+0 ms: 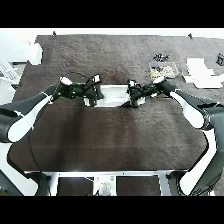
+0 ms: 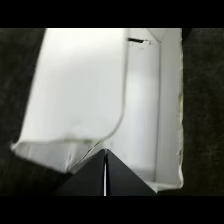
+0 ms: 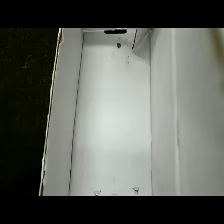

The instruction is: Fold the box and place the chain.

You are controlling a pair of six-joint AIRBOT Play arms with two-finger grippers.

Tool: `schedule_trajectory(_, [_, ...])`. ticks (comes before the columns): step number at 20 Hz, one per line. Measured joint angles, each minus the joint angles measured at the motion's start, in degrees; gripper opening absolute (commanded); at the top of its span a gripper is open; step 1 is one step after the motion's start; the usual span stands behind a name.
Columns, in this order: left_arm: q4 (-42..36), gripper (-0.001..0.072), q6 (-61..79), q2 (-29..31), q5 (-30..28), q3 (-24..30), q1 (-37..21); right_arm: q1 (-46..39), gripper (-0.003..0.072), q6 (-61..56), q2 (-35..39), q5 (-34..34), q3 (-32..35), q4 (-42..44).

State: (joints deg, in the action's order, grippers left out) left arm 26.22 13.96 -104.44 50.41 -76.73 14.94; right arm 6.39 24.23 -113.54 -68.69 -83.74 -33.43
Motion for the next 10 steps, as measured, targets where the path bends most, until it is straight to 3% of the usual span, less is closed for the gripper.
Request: schedule_trajectory(10, [0.76, 0.0017, -5.86, 7.02, 11.47, 0.04, -10.36, 0.0, 0.0591, 0.02, 0.0, 0.02, 0.0, -0.11])
